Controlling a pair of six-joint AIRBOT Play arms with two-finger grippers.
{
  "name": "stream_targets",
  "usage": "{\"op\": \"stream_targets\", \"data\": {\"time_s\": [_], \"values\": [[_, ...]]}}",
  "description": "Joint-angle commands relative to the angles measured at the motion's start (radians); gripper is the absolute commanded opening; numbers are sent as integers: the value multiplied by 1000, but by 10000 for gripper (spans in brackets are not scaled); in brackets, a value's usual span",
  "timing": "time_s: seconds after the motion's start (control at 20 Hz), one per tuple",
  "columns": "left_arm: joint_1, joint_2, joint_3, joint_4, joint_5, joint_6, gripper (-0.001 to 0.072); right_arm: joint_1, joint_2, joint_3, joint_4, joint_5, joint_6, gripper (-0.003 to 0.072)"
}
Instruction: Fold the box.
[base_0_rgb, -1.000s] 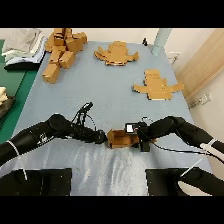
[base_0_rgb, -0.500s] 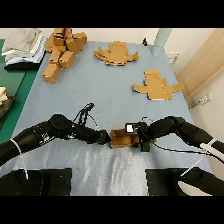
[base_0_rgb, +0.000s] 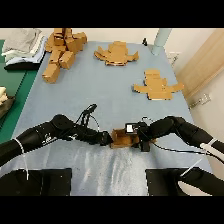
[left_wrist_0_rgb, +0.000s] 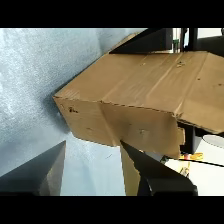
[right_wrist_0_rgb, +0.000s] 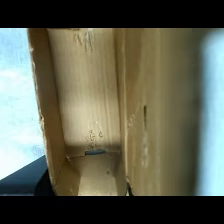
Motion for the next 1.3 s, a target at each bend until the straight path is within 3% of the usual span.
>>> {"op": "stream_targets", "data": {"time_s": [0.0, 0.25, 0.45, 0.75, 1.05, 1.25], "values": [[10, 0, 1, 12, 7, 3, 529, 0, 0, 1, 1, 0, 0, 484], [163, 19, 1, -10, -165, -9, 530, 0, 0, 1, 1, 0, 0, 484], [178, 29, 1, -71, -228, 45, 531, 0, 0, 1, 1, 0, 0, 484], [171, 26, 1, -122, -179, 76, 531, 0, 0, 1, 1, 0, 0, 484], [78, 24, 1, -98, -57, 91, 531, 0, 0, 1, 1, 0, 0, 484], [74, -26, 1, -96, -50, 91, 531, 0, 0, 1, 1, 0, 0, 484]]}}
